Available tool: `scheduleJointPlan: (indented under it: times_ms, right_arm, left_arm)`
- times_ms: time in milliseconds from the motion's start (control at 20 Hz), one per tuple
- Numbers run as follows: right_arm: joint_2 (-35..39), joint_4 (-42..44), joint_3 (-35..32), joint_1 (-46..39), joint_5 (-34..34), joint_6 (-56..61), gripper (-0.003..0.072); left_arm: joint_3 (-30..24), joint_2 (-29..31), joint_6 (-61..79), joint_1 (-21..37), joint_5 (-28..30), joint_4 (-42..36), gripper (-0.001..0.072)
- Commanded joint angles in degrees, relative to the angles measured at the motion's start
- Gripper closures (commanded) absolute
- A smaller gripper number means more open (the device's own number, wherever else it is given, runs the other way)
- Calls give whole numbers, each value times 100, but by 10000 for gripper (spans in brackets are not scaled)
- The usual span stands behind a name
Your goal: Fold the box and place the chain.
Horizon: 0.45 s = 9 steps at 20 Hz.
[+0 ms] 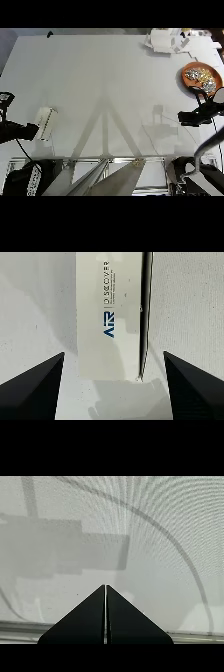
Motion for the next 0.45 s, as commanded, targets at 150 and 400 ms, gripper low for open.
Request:
scheduleJointPlan:
  times_ms: [150,400]
  right_arm:
    - [-2,2,7,-4,2,2,676]
    - [-2,2,7,-4,2,2,676]
  left_arm:
    - [-2,-4,2,-2,92,-4,14]
    - [-2,-4,2,-2,186,-7,14]
